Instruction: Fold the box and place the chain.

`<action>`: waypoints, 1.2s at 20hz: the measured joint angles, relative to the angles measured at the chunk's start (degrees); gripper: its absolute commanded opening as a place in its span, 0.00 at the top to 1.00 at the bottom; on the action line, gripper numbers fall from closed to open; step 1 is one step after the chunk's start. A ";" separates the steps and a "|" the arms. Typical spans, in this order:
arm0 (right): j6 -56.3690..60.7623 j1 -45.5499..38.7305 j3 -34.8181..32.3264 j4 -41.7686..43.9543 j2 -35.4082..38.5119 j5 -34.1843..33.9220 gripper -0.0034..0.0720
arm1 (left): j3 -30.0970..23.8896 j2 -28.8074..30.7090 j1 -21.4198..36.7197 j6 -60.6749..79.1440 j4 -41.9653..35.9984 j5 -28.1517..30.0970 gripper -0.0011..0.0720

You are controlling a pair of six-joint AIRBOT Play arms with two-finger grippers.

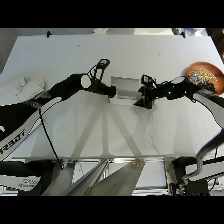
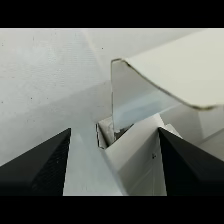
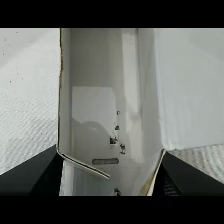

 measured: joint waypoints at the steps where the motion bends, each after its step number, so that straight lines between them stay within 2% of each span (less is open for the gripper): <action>1: 0.02 0.00 0.00 -0.02 0.00 0.02 0.51 | 0.55 -0.20 -0.20 -1.03 0.87 -1.05 0.22; 9: 0.17 -0.07 0.00 -0.13 0.00 0.09 0.51 | 4.94 -2.95 -2.49 -8.55 6.73 -7.17 0.22; 11: 0.15 -0.04 0.00 -0.13 0.00 0.04 0.51 | 5.33 -3.39 -2.73 -10.27 7.15 -8.22 0.30; 13: 0.15 -0.07 0.00 -0.11 0.00 0.04 0.51 | 5.62 -3.58 -2.86 -11.54 7.63 -9.05 0.31; 15: 0.13 -0.04 0.00 -0.09 0.00 0.02 0.51 | 5.75 -3.69 -2.91 -12.92 7.98 -9.70 0.39; 19: 0.11 -0.04 0.00 -0.07 0.00 0.00 0.51 | 6.56 -3.80 -2.95 -15.41 8.85 -11.96 0.39; 24: 0.17 -0.07 0.00 -0.02 0.00 -0.04 0.51 | 10.71 -4.24 -3.34 -20.41 10.62 -14.78 0.39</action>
